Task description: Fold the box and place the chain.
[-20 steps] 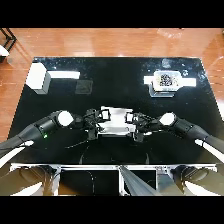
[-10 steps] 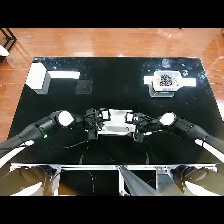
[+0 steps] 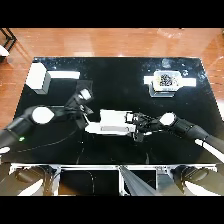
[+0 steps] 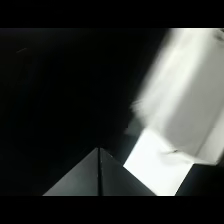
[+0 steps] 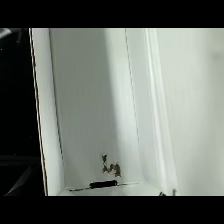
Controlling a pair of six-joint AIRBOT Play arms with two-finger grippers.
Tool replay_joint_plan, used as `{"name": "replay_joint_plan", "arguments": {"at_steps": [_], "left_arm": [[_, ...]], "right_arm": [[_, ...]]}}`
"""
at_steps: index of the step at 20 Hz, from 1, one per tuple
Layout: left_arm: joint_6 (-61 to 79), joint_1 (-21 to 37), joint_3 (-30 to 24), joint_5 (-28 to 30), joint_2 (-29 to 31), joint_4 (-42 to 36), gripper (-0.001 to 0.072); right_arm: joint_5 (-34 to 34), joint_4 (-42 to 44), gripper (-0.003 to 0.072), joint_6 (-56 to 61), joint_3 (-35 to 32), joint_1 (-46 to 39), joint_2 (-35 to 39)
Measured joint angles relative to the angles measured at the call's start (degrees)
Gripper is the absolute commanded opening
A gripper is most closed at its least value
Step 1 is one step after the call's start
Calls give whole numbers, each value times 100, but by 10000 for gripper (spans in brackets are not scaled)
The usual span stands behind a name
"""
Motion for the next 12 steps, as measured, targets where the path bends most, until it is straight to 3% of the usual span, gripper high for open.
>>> {"name": "replay_joint_plan", "arguments": {"at_steps": [3,7,12], "left_arm": [[-1373,861,-28,-651,337,188,20],[-3394,1969,-352,-1543,304,299,19],[-4166,2345,-623,-1886,-332,-361,19]], "right_arm": [[2,0,235,0,0,0,0],[0,0,235,0,-2,0,0],[2,-2,235,0,0,0,-2]]}}
